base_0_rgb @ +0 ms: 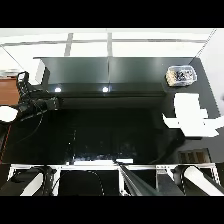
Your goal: Fold the box and place the chain.
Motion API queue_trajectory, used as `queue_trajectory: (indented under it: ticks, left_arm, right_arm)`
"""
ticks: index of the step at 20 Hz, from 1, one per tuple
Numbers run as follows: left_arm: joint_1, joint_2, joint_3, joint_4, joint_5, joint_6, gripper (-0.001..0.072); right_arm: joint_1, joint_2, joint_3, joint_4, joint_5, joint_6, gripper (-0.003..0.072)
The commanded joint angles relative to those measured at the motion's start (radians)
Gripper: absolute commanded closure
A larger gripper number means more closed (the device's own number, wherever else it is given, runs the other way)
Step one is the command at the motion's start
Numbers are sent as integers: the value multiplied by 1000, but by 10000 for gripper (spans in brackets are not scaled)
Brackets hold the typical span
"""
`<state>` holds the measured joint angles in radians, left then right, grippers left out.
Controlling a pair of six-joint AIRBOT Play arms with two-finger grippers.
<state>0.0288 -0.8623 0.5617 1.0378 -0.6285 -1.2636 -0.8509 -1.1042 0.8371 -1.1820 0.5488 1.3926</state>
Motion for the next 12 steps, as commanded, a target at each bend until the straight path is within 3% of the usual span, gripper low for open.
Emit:
queue_trajectory:
  ticks: [1, 5, 6, 10, 11, 12]
  left_arm:
    - [-11, -5, 0, -1, -6, 5, -5]
    - [-31, -5, 1, -2, 11, 5, -5]
    - [-30, -5, 0, -2, 11, 4, -5]
    - [-30, -5, 0, -3, -8, 4, -4]
    - [-30, -5, 0, -3, -8, 4, -5]
    - [-30, -5, 0, -3, -8, 4, -4]
  right_arm:
    - [-265, -139, 119, 26, 124, -35, -29]
    - [-208, -410, 351, 80, 668, -515, -28]
    - [-182, -439, 373, 45, 708, -541, -28]
    - [-89, -470, 376, -69, 682, -563, -27]
    - [-68, -470, 376, -98, 686, -564, 74]
    - [-52, -468, 376, -122, 682, -564, 278]
